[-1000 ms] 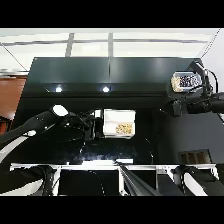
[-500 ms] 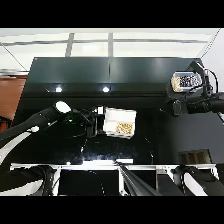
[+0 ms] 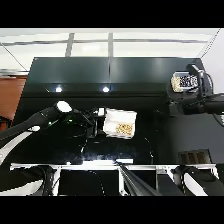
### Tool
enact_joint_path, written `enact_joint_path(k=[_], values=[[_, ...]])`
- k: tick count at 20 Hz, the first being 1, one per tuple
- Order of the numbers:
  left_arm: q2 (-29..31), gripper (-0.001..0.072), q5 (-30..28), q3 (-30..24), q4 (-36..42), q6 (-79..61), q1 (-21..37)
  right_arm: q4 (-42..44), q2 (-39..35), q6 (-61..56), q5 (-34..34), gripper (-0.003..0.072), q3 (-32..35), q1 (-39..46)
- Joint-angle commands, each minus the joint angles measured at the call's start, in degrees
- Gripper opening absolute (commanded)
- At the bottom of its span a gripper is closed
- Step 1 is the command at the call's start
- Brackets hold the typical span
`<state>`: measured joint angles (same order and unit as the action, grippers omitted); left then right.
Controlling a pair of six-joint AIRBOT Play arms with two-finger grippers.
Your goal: Fold the box and place the chain.
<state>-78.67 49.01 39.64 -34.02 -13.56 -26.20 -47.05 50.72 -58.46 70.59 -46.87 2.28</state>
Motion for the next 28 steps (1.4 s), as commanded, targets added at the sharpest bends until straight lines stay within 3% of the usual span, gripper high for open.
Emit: enact_joint_path(k=[1,5,8,10,12,14,16,20,25,28], values=[[-0.04,0.0394,-0.61,0.07,-0.48,0.07,-0.02,-0.11,1.9,-0.48,-13.86,0.0519,3.72,-6.05],[-0.04,0.0399,-0.94,0.09,-0.44,0.09,-0.02,0.5,12.9,-4.13,-26.47,0.052,1.66,-14.29],[-0.04,0.0399,-1.27,0.09,-0.15,0.52,-0.02,0.48,19.08,-3.17,-27.47,0.052,-2.14,-17.84],[-0.04,0.0399,-1.57,0.09,0.42,0.5,-0.02,0.52,19.98,5.92,-23.65,0.0519,-3.45,-20.15],[-0.04,0.0399,-2.23,0.09,0.42,0.52,0.0,0.35,19.96,16.28,-15.28,0.0519,-4.83,-21.73],[-0.04,0.0399,-2.36,0.09,0.42,0.52,-0.02,-2.62,19.93,19.56,-9.35,0.0522,-6.08,-21.79],[-0.04,0.0399,-2.29,0.09,0.42,0.52,-0.02,-6.38,19.67,19.74,-6.23,0.0707,-6.45,-21.81],[-0.04,0.0399,-1.99,0.09,0.42,0.52,-0.02,-6.71,19.67,21.92,-0.31,0.0705,-6.49,-22.25],[-0.04,0.0399,-0.94,0.09,0.42,0.5,-0.02,-1.22,19.26,27.02,1.44,0.0703,-6.49,-22.4],[-0.04,0.0399,-0.33,0.09,0.42,0.5,-0.02,-3.37,15.98,25.9,2.71,0.0673,-6.47,-22.69]])
